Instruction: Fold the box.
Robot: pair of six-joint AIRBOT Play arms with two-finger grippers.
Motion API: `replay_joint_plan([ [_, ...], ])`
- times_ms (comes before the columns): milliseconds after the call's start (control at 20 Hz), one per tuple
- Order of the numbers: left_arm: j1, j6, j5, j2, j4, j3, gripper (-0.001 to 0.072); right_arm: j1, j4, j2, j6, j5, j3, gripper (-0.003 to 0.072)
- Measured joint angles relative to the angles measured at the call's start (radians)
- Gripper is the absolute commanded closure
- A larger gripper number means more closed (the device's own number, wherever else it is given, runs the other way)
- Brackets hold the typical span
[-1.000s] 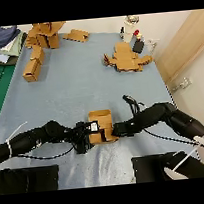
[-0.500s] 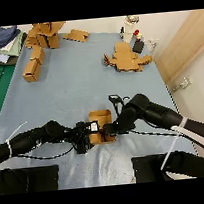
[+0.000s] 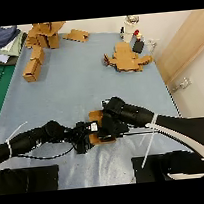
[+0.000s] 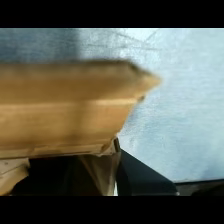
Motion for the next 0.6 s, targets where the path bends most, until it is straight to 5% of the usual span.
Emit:
replay_joint_plan([
  [150, 0.000, 0.000, 0.000, 0.000, 0.000, 0.000, 0.0183, 0.006, -0.014, -0.030, 0.035, -0.021, 0.007, 0.0678],
  [350, 0.000, 0.000, 0.000, 0.000, 0.000, 0.000, 0.0183, 0.010, -0.018, -0.043, 0.046, -0.029, 0.011, 0.0684],
  [400, 0.000, 0.000, 0.000, 0.000, 0.000, 0.000, 0.0183, 0.012, -0.018, -0.045, 0.047, -0.032, 0.012, 0.0667],
  [500, 0.000, 0.000, 0.000, 0.000, 0.000, 0.000, 0.0183, 0.018, -0.020, -0.048, 0.044, -0.033, 0.011, 0.0368],
  [600, 0.000, -0.001, 0.000, 0.000, 0.000, 0.000, 0.0183, 0.021, -0.013, -0.040, 0.043, -0.036, 0.016, 0.0368],
])
